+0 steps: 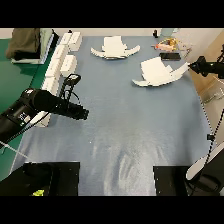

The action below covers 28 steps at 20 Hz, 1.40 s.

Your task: Fold the box.

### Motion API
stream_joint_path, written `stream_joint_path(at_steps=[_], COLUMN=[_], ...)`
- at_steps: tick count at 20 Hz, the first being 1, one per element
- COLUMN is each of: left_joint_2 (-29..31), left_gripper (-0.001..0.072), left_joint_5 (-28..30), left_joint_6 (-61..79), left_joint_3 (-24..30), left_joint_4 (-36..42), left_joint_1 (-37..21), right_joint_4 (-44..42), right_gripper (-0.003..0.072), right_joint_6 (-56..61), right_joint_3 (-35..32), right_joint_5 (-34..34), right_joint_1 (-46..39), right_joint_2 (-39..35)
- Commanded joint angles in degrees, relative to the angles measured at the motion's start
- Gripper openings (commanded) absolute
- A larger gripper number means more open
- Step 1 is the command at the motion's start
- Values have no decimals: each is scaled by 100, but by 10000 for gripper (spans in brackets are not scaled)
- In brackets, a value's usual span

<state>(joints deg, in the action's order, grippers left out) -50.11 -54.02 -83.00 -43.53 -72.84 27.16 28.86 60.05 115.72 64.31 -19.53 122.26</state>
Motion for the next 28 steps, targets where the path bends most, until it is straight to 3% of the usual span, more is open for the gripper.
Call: stream_joint_path(at_steps=[1, 5, 8, 16, 19, 23, 28], left_joint_2=[4, 7, 4, 4, 4, 4, 4], left_gripper=[15, 15, 15, 15, 15, 15, 15], left_joint_5=[2, 2, 2, 2, 2, 2, 2], left_joint_6=[2, 2, 2, 2, 2, 2, 2], left_joint_3=[2, 2, 2, 2, 2, 2, 2], left_joint_4=[-2, -2, 0, -2, -2, -2, -2], left_joint_1=[0, 0, 0, 0, 0, 0, 0], right_joint_4=[-203, -72, 192, 223, 269, 1032, 2286], right_gripper=[-1, -1, -1, -1, -1, -1, 0], right_joint_6=[105, 186, 219, 778, 1513, 2920, 4203], right_joint_3=[-168, -1036, -2216, -7176, -8673, -9770, -10045], right_joint_5=[568, 546, 35, -2717, -3359, -3318, -2743], right_joint_1=[424, 955, 1263, 2260, 2905, 3613, 4068], right_joint_2=[-157, -756, -1683, -5613, -7062, -8347, -8880])
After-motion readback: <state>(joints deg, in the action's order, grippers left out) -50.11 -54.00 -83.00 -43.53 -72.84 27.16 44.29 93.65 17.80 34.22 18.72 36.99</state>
